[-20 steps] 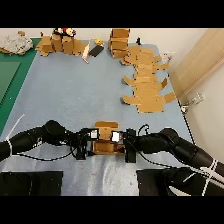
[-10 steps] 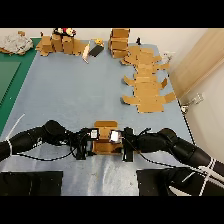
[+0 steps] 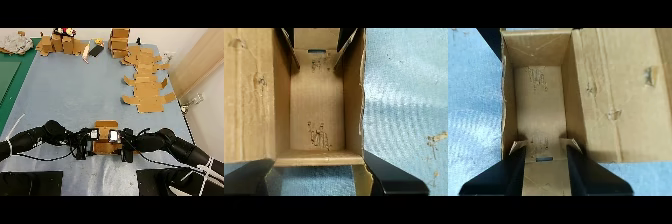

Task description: Fold the box.

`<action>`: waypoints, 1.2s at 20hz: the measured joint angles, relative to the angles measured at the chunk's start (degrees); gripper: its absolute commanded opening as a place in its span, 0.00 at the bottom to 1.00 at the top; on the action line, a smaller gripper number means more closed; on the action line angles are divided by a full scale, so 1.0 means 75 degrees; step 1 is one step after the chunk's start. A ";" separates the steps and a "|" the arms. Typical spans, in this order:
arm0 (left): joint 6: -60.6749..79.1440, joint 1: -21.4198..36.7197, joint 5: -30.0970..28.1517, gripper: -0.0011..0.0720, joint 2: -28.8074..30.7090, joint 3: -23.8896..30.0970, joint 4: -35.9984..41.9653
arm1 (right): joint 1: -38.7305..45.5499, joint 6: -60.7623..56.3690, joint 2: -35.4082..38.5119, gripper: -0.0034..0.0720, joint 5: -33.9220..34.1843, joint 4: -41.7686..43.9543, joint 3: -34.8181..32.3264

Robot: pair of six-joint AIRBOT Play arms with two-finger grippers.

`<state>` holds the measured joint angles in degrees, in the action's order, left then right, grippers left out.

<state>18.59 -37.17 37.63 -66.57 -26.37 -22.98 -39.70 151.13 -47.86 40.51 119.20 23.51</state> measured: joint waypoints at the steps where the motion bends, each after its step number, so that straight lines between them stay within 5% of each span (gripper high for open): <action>1: 0.0000 0.0000 0.0000 0.74 0.0000 0.0000 0.0000 | 0.0000 0.0000 0.0000 0.59 0.0012 -0.0006 0.0000; 7: 0.0000 0.0000 0.0000 0.74 0.0000 0.0000 0.0000 | 0.0009 -0.1600 0.0423 0.46 0.0714 -0.0988 0.0000; 9: 0.0000 0.0000 0.0000 0.74 0.0000 0.0000 0.0000 | 0.0023 -0.2623 0.0804 0.25 0.1131 -0.1632 0.0000; 10: 0.0000 0.0000 0.0003 0.74 0.0000 0.0000 0.0000 | 0.0041 -0.3136 0.1032 0.07 0.1352 -0.1912 0.0000; 19: -0.0003 0.0000 0.0003 0.74 0.0000 0.0000 0.0000 | 0.0061 -1.1115 0.3369 0.05 0.3596 -0.4809 -0.0108; 24: -0.0003 0.0000 0.0003 0.74 0.0000 0.0000 0.0000 | 0.0058 -1.3388 0.3488 0.05 0.3561 -0.4701 -0.0816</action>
<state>18.57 -37.17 37.65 -66.57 -26.37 -22.98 -39.27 50.72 -21.69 67.22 83.94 17.39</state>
